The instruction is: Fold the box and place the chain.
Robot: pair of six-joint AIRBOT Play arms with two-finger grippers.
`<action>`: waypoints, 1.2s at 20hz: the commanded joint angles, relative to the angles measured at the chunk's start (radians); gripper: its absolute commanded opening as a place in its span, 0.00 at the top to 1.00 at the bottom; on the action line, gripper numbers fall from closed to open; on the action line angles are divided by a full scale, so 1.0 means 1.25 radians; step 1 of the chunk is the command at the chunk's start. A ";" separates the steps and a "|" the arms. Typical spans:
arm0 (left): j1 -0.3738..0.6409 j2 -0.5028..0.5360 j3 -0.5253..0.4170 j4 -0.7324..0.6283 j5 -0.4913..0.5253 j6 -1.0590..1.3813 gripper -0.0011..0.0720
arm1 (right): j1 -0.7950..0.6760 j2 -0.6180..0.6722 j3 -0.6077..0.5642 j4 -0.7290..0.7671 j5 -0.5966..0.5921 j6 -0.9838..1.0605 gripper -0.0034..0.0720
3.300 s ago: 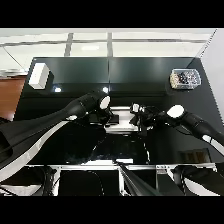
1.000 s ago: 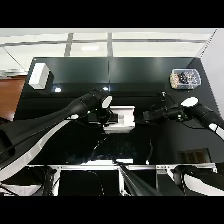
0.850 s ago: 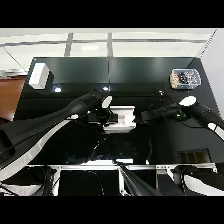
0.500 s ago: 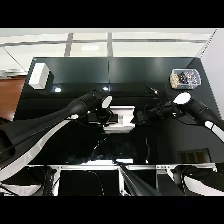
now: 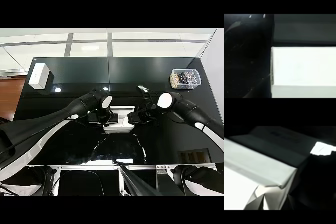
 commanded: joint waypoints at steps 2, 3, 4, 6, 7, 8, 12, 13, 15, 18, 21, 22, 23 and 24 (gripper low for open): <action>0.000 0.000 0.001 0.000 0.003 0.000 0.95 | 0.072 -0.034 0.052 -0.201 0.034 0.213 0.55; 0.000 0.000 0.001 0.000 0.005 0.000 0.95 | 0.086 -0.047 0.067 -0.226 0.039 0.239 0.55; 0.000 0.000 0.001 0.001 0.005 0.000 0.95 | 0.100 -0.059 0.083 -0.252 0.042 0.267 0.55; 0.000 0.000 0.001 0.001 0.004 0.000 0.95 | 0.119 -0.083 0.105 -0.301 0.055 0.339 0.55; 0.000 0.000 0.001 0.001 0.004 0.000 0.95 | 0.123 -0.097 0.115 -0.306 0.073 0.367 0.55; 0.000 0.000 0.001 0.001 0.004 0.000 0.95 | 0.128 -0.107 0.119 -0.306 0.083 0.378 0.55; 0.000 0.000 0.001 0.001 0.012 0.000 0.95 | 0.145 -0.113 0.120 -0.314 0.078 0.449 0.55; 0.000 0.000 0.001 0.000 0.017 0.000 0.95 | 0.145 -0.116 0.120 -0.315 0.073 0.476 0.55; 0.000 0.000 0.001 -0.004 0.016 0.000 0.95 | 0.145 -0.121 0.120 -0.315 0.071 0.495 0.55; 0.000 0.000 0.001 -0.003 0.016 0.000 0.95 | 0.145 -0.124 0.121 -0.314 0.084 0.495 0.55; 0.000 0.000 0.001 -0.003 0.016 0.001 0.95 | 0.146 -0.124 0.122 -0.310 0.088 0.490 0.80; 0.000 0.000 0.001 -0.003 0.017 0.001 0.95 | 0.148 -0.124 0.122 -0.306 0.087 0.490 0.80; 0.000 0.000 0.001 -0.003 0.017 0.001 0.95 | 0.151 -0.124 0.122 -0.305 0.087 0.492 0.94; 0.000 0.000 0.001 -0.003 0.017 0.001 0.95 | 0.154 -0.124 0.122 -0.305 0.087 0.495 0.94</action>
